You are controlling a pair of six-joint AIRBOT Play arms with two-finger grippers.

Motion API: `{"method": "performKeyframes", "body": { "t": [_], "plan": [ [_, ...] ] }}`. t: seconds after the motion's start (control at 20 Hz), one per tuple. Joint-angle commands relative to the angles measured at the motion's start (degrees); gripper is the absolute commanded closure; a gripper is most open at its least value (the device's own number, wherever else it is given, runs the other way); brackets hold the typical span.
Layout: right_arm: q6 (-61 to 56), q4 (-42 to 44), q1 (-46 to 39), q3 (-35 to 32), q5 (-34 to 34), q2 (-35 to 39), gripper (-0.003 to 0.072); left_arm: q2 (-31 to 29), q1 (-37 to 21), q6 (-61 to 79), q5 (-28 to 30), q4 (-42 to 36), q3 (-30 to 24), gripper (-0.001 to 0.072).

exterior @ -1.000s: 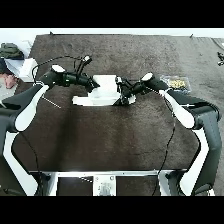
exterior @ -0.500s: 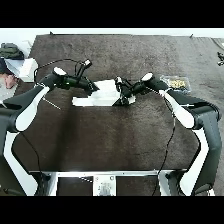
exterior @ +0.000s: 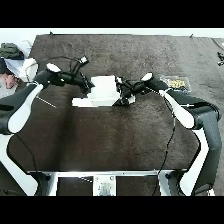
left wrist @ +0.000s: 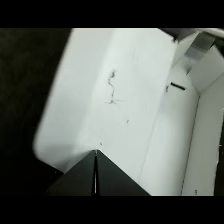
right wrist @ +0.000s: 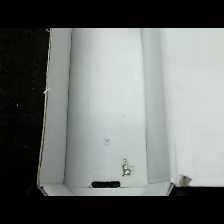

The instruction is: Fold the box and place the chain.

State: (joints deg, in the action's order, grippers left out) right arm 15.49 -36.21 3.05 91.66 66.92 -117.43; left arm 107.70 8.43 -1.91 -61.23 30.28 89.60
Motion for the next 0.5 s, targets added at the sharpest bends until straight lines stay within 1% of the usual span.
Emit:
{"method": "performKeyframes", "body": {
  "t": [0.0,0.05,0.1,0.2,0.35,0.4,0.45],
  "plan": [
    [-0.11,0.00,-0.02,0.00,-0.07,0.02,0.0406,-3.93,-1.81,4.02,-4.39,-1.66,0.28,0.0699],
    [-0.11,0.00,-0.02,0.00,-0.04,0.02,0.0406,-5.07,-1.90,3.96,-4.83,-0.94,0.42,0.0699],
    [-0.11,0.00,-0.02,0.00,-0.04,0.02,0.0406,-6.25,-1.86,3.98,-5.05,1.57,0.39,0.0698],
    [-0.11,0.00,-0.02,0.00,-0.07,0.02,0.0406,-7.50,-1.88,3.89,-5.95,8.37,0.48,0.0697],
    [-0.11,0.00,-0.02,0.00,-0.07,0.02,0.0406,-7.43,-1.86,3.93,-8.85,18.95,0.22,0.0686],
    [-0.11,0.00,-0.02,0.00,-0.07,0.02,0.0406,-7.32,-1.86,3.96,-9.90,20.57,0.22,0.0427],
    [-0.11,0.00,-0.02,0.00,-0.07,0.02,0.0406,-7.04,-1.86,3.80,-9.90,21.33,0.22,0.0129]
  ]
}}
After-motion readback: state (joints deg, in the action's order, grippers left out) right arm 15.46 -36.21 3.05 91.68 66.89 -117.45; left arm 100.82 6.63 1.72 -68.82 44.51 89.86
